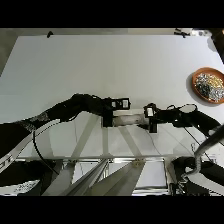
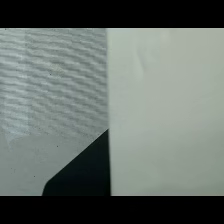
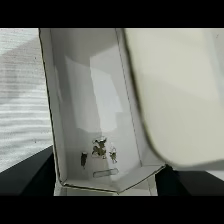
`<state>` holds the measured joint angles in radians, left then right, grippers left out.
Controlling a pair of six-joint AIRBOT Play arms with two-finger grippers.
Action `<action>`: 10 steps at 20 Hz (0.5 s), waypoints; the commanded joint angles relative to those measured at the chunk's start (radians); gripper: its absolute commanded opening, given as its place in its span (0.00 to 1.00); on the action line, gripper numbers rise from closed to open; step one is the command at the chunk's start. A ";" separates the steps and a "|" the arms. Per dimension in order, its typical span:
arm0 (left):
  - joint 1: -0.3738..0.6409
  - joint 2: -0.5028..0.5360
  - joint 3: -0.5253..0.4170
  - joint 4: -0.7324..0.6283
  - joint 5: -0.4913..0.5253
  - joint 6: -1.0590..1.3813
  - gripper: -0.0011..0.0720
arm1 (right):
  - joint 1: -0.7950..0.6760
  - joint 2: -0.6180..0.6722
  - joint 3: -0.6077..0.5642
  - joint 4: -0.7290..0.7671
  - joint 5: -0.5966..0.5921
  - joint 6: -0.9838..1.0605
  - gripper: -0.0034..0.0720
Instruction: Fold the box and place the chain.
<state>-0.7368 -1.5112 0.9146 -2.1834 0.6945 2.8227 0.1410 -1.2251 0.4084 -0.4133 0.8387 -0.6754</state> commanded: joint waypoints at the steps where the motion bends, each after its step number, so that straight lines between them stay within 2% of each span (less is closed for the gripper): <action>1: 0.000 0.000 0.000 0.000 0.001 0.000 0.03 | 0.000 -0.049 0.018 0.003 0.016 -0.024 0.79; 3: 0.000 0.000 0.000 0.000 0.001 0.000 0.03 | 0.000 -0.060 0.018 0.003 0.017 -0.042 0.74; 10: 0.000 0.000 0.000 0.000 0.001 0.000 0.03 | 0.000 -0.062 0.018 0.003 0.040 -0.040 0.72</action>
<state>-0.7368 -1.5112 0.9146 -2.1834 0.6952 2.8227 0.1406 -1.2842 0.4252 -0.4080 0.8627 -0.7124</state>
